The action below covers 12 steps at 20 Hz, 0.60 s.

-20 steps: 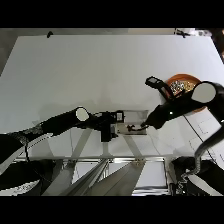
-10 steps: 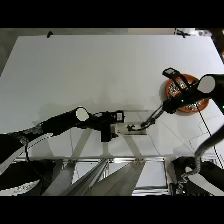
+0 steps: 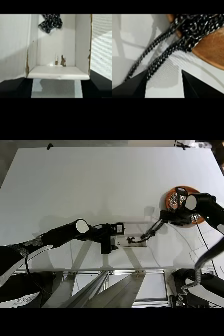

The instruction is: Fold the box and place the chain.

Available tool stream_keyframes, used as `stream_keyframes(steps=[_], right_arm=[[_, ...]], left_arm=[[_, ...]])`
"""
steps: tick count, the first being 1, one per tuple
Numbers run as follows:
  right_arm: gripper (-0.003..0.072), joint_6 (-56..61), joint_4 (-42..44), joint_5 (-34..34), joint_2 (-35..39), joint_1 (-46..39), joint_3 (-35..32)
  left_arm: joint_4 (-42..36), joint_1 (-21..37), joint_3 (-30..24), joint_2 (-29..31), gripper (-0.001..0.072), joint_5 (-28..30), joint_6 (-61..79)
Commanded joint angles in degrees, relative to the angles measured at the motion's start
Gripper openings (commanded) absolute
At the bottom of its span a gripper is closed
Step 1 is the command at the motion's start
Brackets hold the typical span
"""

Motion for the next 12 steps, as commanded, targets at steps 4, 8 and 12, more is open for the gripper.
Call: stream_keyframes(steps=[4,8,12], right_arm=[[0.0486,8.96,-0.2,-12.33,-0.72,1.2,-1.4],[0.0479,12.9,-0.63,-11.02,-3.08,1.2,-1.46],[0.0218,12.92,-0.83,-11.65,-3.78,1.2,-1.49]], left_arm=[[0.02,-0.04,0.02,0.04,0.0333,0.02,0.02],[0.02,-0.04,0.02,0.04,0.0333,0.0,0.02],[0.02,-0.04,0.02,0.07,0.0333,0.02,0.02]])
